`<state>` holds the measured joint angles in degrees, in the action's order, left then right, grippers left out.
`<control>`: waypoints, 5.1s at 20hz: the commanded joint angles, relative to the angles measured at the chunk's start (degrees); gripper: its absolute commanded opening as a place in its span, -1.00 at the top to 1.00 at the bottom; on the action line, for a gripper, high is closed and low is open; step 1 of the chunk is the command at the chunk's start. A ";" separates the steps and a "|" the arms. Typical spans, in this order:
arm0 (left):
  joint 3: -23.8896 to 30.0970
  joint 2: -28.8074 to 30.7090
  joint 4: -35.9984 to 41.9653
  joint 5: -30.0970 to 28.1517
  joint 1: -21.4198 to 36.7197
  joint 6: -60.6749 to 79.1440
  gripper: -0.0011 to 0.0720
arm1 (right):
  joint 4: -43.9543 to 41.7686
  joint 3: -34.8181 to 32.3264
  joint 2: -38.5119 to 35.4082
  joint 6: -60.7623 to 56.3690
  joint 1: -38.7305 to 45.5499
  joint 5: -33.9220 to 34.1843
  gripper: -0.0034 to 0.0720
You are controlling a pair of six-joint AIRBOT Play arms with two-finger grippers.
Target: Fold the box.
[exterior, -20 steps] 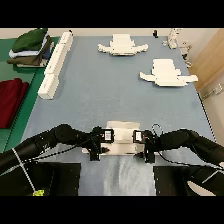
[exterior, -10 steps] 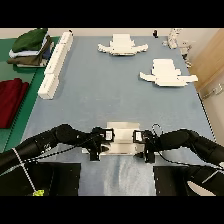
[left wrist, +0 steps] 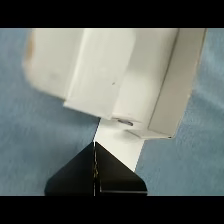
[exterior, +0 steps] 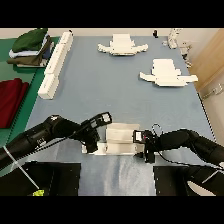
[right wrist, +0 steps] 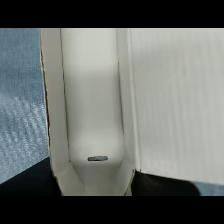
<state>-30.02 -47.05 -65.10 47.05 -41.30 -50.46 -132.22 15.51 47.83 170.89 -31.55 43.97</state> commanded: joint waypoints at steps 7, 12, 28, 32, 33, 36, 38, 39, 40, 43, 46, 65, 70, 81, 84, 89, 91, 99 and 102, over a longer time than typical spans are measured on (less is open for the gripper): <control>-2.14 6.21 -10.16 19.08 20.41 -40.59 0.93 | 0.00 0.02 -0.02 0.02 0.02 0.00 -0.39; 3.93 4.70 1.22 18.08 22.16 -42.18 0.93 | -0.02 0.02 -0.02 0.02 0.02 0.00 -0.39; 10.97 4.15 20.85 1.92 9.70 -40.68 0.93 | 0.00 0.00 -0.02 0.02 0.02 0.00 -0.39; 10.97 4.20 23.52 -0.37 7.15 -40.63 0.93 | 0.00 0.00 -0.02 0.00 0.02 0.00 -0.39; 10.97 4.28 23.87 -0.31 7.15 -40.63 0.92 | 0.00 0.02 -0.02 0.00 0.02 0.00 -0.39; 10.43 4.26 24.24 0.87 7.23 -41.00 -0.12 | 0.00 0.02 -0.02 0.00 0.02 0.00 -0.39; 9.53 4.26 23.93 1.16 7.23 -41.11 0.13 | 0.00 0.00 -0.02 0.02 0.02 0.00 -0.39; 9.05 4.26 23.96 1.09 7.23 -41.13 0.17 | 0.00 0.02 -0.02 0.02 0.02 0.00 -0.38; 8.57 4.26 23.93 1.09 7.23 -41.13 0.17 | 0.00 0.02 -0.02 0.02 0.02 0.00 -0.39; 7.52 4.26 24.33 1.16 7.23 -41.13 0.16 | 0.00 0.00 -0.04 0.02 0.02 0.00 -0.39; 7.37 4.26 29.33 1.14 7.21 -40.41 0.16 | 0.00 0.00 -0.02 0.00 0.02 0.00 -0.39; -5.86 -8.33 -5.51 -0.66 -17.27 -84.74 0.18 | 0.00 0.02 -0.02 0.02 0.02 0.00 -0.39; -15.96 -16.85 -21.49 11.54 -23.39 -100.37 0.18 | 0.00 0.02 -0.02 0.02 0.02 0.00 -0.39; -26.51 -29.24 -26.45 20.48 -27.39 -102.38 0.18 | 0.00 0.02 -0.02 0.02 0.02 0.00 -0.39; -26.51 -30.45 -25.99 20.41 -27.98 -102.40 0.18 | 0.00 0.02 -0.02 0.00 0.02 0.00 -0.39; -26.51 -31.58 -25.99 20.04 -28.02 -102.47 0.19 | 0.00 0.02 -0.04 0.00 0.02 0.00 -0.39; -26.51 -31.69 -25.99 20.00 -28.02 -102.62 0.90 | 0.00 0.02 -0.04 0.00 0.02 0.00 -0.39; -26.51 -31.67 -25.59 19.93 -28.02 -103.19 0.93 | 0.00 0.00 -0.02 0.02 0.02 0.00 -0.39; -26.53 -30.93 -24.46 19.17 -28.02 -101.13 -0.54 | 0.00 0.00 -0.02 0.02 0.02 0.00 -0.39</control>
<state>-56.51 -78.50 -89.93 65.19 -69.30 -152.77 -132.22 15.51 47.83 170.91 -31.55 43.99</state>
